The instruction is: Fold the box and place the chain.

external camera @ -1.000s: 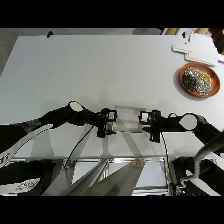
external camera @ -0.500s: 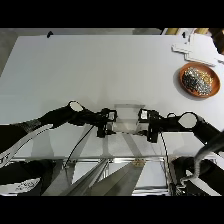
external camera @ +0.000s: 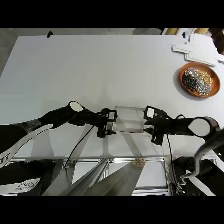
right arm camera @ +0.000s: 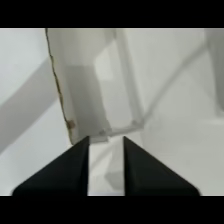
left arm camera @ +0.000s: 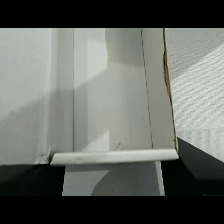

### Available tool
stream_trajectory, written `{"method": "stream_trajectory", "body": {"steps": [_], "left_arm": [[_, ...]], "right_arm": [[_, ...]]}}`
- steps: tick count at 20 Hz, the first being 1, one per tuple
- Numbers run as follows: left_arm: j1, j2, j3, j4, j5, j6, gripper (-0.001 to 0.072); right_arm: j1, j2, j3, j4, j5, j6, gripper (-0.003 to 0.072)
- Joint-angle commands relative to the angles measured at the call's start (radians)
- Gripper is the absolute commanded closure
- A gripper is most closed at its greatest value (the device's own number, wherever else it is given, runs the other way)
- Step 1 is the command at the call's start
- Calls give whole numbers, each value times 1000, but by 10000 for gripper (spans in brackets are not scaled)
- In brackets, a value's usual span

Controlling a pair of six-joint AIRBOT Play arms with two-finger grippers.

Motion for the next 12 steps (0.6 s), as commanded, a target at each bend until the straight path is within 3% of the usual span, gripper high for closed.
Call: {"method": "stream_trajectory", "body": {"steps": [1, 4, 6, 8, 12], "left_arm": [[1, 1, 0, 2, 0, 1, 502], [1, 1, 0, 1, 0, 1, 502], [1, 1, 0, 1, -1, 1, 502], [1, 1, 0, 1, -1, 1, 502], [1, 1, 0, 1, -1, 1, 502]], "right_arm": [[0, 177, 3, -185, 46, 282, 593], [-16, 264, 3, -308, 30, 577, 670], [-100, 273, 2, -322, 20, 697, 670], [-224, 245, 2, -277, -6, 832, 670], [-438, 64, 2, -200, 53, 850, 670]]}}
